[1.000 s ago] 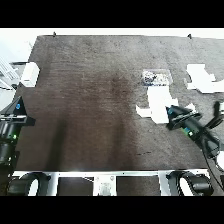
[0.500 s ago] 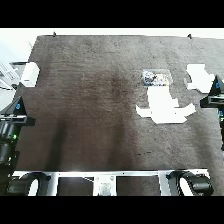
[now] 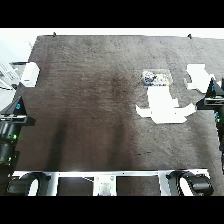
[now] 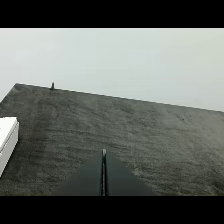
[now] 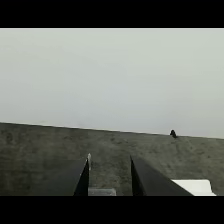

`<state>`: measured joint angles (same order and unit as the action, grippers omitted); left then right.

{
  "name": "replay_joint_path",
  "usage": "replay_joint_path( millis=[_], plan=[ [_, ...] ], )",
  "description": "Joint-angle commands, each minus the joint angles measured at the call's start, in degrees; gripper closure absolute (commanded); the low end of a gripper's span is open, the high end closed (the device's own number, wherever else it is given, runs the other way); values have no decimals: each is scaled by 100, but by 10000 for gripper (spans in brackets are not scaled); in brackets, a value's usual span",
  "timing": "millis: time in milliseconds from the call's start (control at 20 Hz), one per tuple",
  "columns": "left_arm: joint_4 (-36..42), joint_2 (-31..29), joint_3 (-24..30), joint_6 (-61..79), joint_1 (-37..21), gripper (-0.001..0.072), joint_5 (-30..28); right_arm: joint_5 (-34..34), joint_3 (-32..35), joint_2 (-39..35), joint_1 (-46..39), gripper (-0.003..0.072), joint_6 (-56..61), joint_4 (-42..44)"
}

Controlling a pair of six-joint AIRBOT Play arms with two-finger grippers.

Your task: Fold the box and place the chain.

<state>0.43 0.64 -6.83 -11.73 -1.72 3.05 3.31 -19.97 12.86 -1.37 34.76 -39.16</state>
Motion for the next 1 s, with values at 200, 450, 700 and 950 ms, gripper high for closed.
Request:
replay_joint_path(
  millis=[200,450,700,950],
  plan=[
    [-2,2,2,2,0,689,52,387,151,90,-20,323,-4824,3915],
    [-2,2,2,2,0,689,55,1003,155,92,-15,270,-4894,4098],
    [-2,2,2,2,0,689,55,955,118,896,-26,270,-4900,4883],
    [-2,2,2,2,0,689,59,160,-424,2863,-984,270,-4885,5090]
  ],
)
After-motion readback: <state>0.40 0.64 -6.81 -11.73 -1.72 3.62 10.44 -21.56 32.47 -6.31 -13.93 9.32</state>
